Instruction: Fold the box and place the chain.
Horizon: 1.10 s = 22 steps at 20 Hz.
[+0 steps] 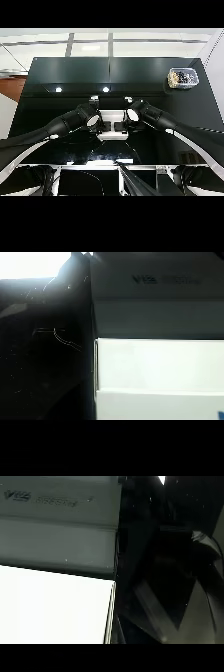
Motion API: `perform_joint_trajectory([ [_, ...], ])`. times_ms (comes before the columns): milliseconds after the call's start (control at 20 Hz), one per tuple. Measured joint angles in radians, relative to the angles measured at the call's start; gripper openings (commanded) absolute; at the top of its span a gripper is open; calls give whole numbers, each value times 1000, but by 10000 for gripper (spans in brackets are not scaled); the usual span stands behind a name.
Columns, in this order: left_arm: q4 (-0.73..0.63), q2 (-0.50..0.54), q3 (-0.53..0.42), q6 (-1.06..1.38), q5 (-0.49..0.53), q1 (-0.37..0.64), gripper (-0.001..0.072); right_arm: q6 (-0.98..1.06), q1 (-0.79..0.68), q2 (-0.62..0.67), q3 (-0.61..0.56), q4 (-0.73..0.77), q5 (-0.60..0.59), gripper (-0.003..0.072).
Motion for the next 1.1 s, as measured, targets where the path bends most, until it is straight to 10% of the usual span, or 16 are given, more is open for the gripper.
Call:
perform_joint_trajectory([
  [800,0,0,2,2,1,0,32,13,0,-22,3,21,34,59],
  [1100,-1,0,2,0,1,0,32,8,0,-22,18,14,56,209],
])
